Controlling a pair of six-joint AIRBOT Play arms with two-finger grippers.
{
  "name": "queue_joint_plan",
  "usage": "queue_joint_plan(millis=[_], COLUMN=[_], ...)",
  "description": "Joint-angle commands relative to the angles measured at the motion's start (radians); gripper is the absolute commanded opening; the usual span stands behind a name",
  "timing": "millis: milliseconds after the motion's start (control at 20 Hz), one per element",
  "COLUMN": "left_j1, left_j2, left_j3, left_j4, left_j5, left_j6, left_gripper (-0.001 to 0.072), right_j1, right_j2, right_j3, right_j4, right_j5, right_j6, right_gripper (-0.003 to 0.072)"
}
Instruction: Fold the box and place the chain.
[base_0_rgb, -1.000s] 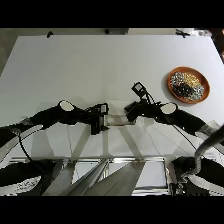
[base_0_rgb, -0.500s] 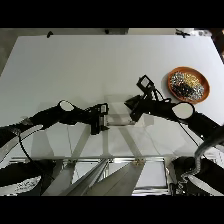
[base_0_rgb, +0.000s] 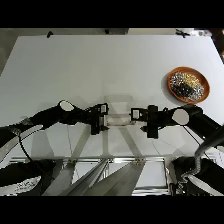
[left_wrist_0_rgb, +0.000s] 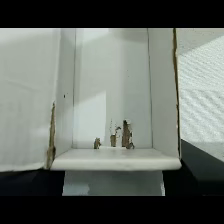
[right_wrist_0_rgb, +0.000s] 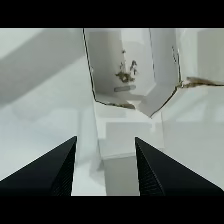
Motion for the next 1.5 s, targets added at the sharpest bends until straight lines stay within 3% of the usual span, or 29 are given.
queue_joint_plan(millis=[0, 300, 550, 750, 850, 1000, 1450], left_j1=[0.0, 0.0, 0.0, 0.0, 0.0, 0.0, 0.0], left_j2=[0.001, 0.001, 0.001, 0.001, 0.001, 0.001, 0.001], left_j3=[0.0, 0.0, 0.0, 0.0, 0.0, 0.0, 0.0], left_j4=[0.0, 0.0, 0.0, 0.0, 0.0, 0.0, 0.0], left_j5=[0.0, 0.0, 0.0, 0.0, 0.0, 0.0, 0.0], left_j6=[0.0, 0.0, 0.0, 0.0, 0.0, 0.0, 0.0], left_gripper=[0.0208, 0.0208, 0.0208, 0.0208, 0.0208, 0.0208, 0.0208], right_j1=[0.0, 0.0, 0.0, 0.0, 0.0, 0.001, 0.001], right_j2=[-0.074, -0.11, -0.111, -0.111, -0.111, -0.112, -0.112], right_j3=[0.0, 0.0, 0.0, 0.0, 0.0, 0.0, 0.0], right_j4=[-0.037, -0.035, -0.023, 0.113, 0.155, 0.162, 0.252], right_j5=[-0.047, -0.178, -0.198, -0.186, -0.146, -0.108, -0.182], right_j6=[-0.045, -0.075, -0.075, -0.075, -0.076, -0.076, -0.167], right_gripper=[0.0407, 0.0398, 0.0398, 0.0391, 0.0307, 0.0296, 0.0287])
